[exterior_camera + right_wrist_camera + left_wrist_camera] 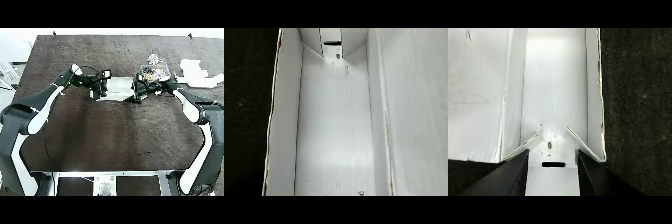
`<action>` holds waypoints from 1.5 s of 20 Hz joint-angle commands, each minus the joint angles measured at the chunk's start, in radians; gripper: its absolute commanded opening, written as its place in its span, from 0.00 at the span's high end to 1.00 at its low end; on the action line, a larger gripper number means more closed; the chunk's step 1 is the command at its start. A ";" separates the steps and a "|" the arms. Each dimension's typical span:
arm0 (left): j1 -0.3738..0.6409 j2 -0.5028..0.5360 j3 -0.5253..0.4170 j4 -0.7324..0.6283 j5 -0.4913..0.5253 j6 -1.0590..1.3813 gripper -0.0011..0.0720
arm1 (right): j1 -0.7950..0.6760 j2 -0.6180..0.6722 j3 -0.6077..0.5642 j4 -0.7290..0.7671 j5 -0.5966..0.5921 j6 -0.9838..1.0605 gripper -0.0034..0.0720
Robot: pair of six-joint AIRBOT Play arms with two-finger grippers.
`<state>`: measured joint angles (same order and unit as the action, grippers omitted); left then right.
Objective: Fold the box and place the chain.
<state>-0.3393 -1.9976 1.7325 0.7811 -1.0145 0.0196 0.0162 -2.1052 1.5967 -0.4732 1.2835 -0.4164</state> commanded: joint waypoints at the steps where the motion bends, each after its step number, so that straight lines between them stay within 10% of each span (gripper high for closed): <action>1: -0.002 -0.002 0.000 -0.036 0.012 0.007 0.51 | 0.001 -0.001 0.001 0.002 0.000 0.001 0.18; 5: -0.002 -0.029 0.000 -0.090 0.000 0.019 0.47 | 0.001 -0.001 0.001 0.002 0.000 0.001 0.18; 7: -0.002 -0.031 0.000 -0.093 -0.005 0.031 0.17 | 0.001 -0.001 0.001 0.002 0.000 0.001 0.18; 18: -0.002 -0.031 0.000 -0.108 -0.019 0.031 0.18 | 0.001 -0.001 0.001 0.001 0.000 0.001 0.18; 20: 0.000 -0.031 0.000 -0.082 -0.035 0.038 0.62 | 0.001 -0.001 0.001 0.002 0.000 0.001 0.18; 24: 0.002 -0.030 0.001 -0.013 -0.036 0.038 0.72 | 0.001 -0.001 0.001 0.002 0.000 0.001 0.18; 25: 0.007 -0.028 0.001 -0.025 -0.048 0.042 0.94 | 0.001 -0.001 0.001 0.001 0.000 0.001 0.18; 30: 0.090 -0.018 0.046 -0.135 -0.286 0.039 0.96 | 0.001 -0.001 0.001 0.001 0.000 0.001 0.18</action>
